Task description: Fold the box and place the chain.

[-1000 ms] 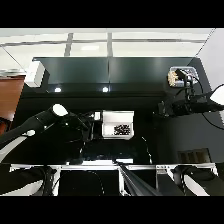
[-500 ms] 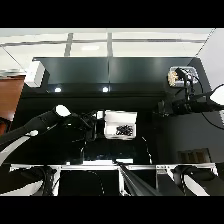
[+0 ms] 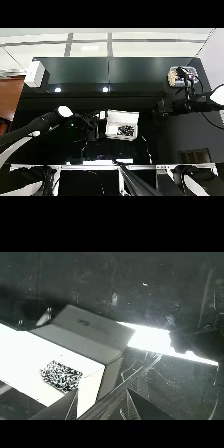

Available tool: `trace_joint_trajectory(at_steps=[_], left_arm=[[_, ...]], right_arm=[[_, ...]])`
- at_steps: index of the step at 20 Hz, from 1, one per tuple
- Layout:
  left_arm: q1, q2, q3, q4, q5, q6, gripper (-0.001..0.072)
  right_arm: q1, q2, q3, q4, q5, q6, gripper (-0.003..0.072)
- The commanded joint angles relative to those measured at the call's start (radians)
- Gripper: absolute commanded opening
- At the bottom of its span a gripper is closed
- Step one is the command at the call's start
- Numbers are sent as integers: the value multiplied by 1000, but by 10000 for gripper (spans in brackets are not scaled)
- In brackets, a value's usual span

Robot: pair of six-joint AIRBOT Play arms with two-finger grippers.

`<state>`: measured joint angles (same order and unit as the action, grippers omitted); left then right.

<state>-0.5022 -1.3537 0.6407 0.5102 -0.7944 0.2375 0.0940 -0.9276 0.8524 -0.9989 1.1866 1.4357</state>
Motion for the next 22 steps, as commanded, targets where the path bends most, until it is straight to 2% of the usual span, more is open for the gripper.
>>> trace_joint_trajectory(at_steps=[1, 4, 7, 11, 21, 22], left_arm=[[-5, -2, 8, 1, 13, 3, 715], [-1, -3, 8, 6, 13, -4, 714], [0, -32, 37, 27, -34, -5, 715], [-2, -55, 71, 27, -18, -5, 715], [-56, -58, 74, 29, -39, 3, 712], [-56, -58, 74, 32, -39, 2, 690]], right_arm=[[0, 0, 1, 0, -2, 0, 372], [0, -1, 1, 0, -2, 0, 373], [0, -1, 1, 0, -6, 0, 373], [0, -1, 1, 0, -5, 0, 372], [0, -1, 1, 0, -23, 0, 372], [0, -1, 1, 0, -22, 0, 373]])
